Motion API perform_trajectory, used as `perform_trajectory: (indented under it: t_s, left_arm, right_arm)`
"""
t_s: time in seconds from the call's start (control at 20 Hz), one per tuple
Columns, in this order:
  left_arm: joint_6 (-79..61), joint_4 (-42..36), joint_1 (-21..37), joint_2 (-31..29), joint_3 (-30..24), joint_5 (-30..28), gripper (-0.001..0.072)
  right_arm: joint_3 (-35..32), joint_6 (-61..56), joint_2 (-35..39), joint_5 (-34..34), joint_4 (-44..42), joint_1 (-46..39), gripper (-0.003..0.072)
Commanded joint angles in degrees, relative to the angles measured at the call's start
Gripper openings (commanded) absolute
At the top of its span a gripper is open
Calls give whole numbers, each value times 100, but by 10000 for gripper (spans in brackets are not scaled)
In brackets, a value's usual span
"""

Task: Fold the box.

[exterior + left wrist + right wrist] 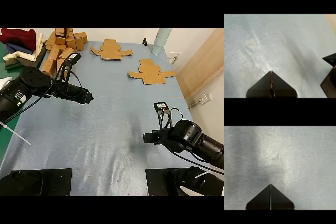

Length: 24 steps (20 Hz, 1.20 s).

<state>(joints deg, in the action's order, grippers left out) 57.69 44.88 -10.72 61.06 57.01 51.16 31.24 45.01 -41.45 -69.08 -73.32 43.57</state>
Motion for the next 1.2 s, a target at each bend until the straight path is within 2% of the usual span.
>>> perform_trajectory:
  t_s: [0.0, 0.5, 0.75, 0.95, 1.05, 1.1, 1.15]
  left_arm:
    - [0, 4, 0, 2, 4, 0, 11]
    - [0, 2, 0, 2, 4, 0, 11]
    - [0, 2, 0, 2, 4, 2, 11]
    - [0, 4, 0, 2, 4, 0, 11]
    - [0, 4, 0, 2, 4, 0, 11]
    - [0, 4, 0, 2, 4, 0, 10]
    - [0, 2, -2, 2, 4, 0, 11]
  right_arm:
    - [4, 0, -2, 2, 0, 0, 3]
    - [7, 0, -2, 39, 0, 2, 4]
    - [4, -380, -42, 1095, -57, 2, 4]
    - [2, -522, -133, 1360, -887, -4, 3]
    - [245, -656, -376, 1368, -85, -498, 4]
    - [570, -540, -577, 1309, 181, -1172, 20]
    - [949, 52, -807, 1329, 116, -1993, 44]
